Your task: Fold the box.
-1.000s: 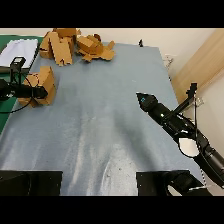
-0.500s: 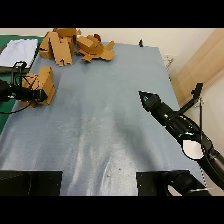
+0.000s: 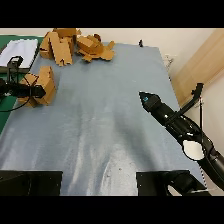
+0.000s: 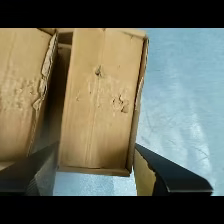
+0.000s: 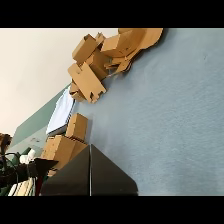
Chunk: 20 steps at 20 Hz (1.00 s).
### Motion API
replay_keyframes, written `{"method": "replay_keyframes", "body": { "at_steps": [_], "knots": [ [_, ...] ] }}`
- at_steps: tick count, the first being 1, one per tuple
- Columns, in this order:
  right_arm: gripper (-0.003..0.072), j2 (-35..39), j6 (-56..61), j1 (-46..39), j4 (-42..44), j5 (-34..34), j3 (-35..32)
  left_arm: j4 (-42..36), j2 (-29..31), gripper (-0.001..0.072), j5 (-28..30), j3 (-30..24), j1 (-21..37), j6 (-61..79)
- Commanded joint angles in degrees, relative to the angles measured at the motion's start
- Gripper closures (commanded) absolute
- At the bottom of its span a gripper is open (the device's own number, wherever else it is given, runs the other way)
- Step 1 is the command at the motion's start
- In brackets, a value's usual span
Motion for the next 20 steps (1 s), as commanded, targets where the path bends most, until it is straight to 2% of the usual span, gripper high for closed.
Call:
{"method": "replay_keyframes", "body": {
  "at_steps": [1, 3, 5, 8, 10, 11, 12, 17, 20],
  "knots": [
    [0.0685, 0.07, 0.0, 0.04, 0.02, 0.04, 0.07, 0.31, 1.51, 0.0041, -1.9, 0.48, 0.04, -1.36],
    [0.0685, 0.09, 0.0, 0.04, 0.02, 0.07, 0.07, 3.34, 2.12, 0.0041, -2.97, 0.5, 0.04, -3.04],
    [0.0685, 0.11, 0.0, 0.04, 0.02, 0.07, 0.07, 9.94, 2.25, 0.004, -4.48, 1.38, 0.04, -8.96],
    [0.0684, 0.11, 0.0, 0.04, 0.02, 1.11, 0.07, 18.84, 2.25, 0.0012, -8.59, 4.72, 0.04, -16.7],
    [0.0678, 0.11, 0.02, 0.04, 0.02, 1.79, 0.07, 21.55, 2.25, 0.0012, -10.86, 7.54, 0.02, -17.97],
    [0.0554, 0.11, 0.02, 0.04, 0.04, 1.79, 0.07, 21.68, 2.25, 0.0012, -11.96, 9.01, 0.02, -17.99],
    [0.0509, 0.11, 0.0, 0.04, 0.02, 1.79, 0.07, 21.53, 2.25, 0.0012, -13.11, 10.38, -0.02, -17.97],
    [0.0509, 0.04, 0.0, 0.04, 0.02, 1.79, 0.07, 14.53, 2.32, 0.0012, -22.29, 16.9, -0.9, -17.92],
    [0.0509, -0.22, -0.02, 0.04, 0.0, 1.77, 0.07, 9.68, 2.91, 0.0012, -22.93, 18.25, -5.81, -17.09]
  ]
}}
